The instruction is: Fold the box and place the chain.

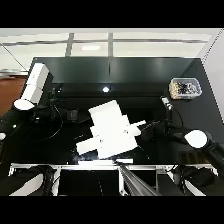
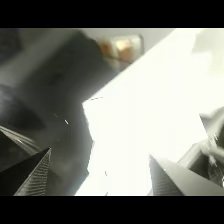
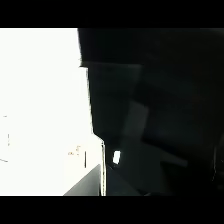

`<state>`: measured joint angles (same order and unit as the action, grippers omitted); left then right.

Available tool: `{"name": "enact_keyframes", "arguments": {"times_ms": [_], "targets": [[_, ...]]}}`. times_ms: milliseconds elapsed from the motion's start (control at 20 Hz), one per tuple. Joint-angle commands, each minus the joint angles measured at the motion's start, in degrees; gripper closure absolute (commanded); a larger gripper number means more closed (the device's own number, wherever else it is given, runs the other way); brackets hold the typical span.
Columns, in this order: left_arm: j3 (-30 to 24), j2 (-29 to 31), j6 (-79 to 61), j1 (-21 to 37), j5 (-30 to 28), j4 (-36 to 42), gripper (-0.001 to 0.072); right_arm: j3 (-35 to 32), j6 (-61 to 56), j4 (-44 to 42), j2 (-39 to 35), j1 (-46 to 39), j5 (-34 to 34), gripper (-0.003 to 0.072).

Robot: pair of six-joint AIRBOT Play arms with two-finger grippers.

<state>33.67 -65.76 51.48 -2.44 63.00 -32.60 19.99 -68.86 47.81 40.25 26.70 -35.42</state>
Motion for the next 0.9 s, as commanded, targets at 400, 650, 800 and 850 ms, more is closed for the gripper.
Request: {"name": "enact_keyframes", "arguments": {"times_ms": [400,650,800,850], "targets": [[0.0,-16.0,-29.2,-5.9,6.9,14.4,0.0005,-1.2,-3.0,0.2,-0.3,4.2,5.6,0.0665],[0.6,-19.8,-30.8,-5.9,9.3,13.8,0.0020,-1.2,-3.4,0.3,-0.3,4.2,5.5,0.0665],[1.9,-20.5,-33.2,-5.9,12.6,13.6,0.0026,-1.2,-3.4,0.3,-0.3,4.2,5.5,0.0665],[2.5,-20.5,-34.6,-5.9,13.7,13.1,0.0045,-1.2,-3.4,0.3,-0.3,4.2,5.5,0.0665]]}}
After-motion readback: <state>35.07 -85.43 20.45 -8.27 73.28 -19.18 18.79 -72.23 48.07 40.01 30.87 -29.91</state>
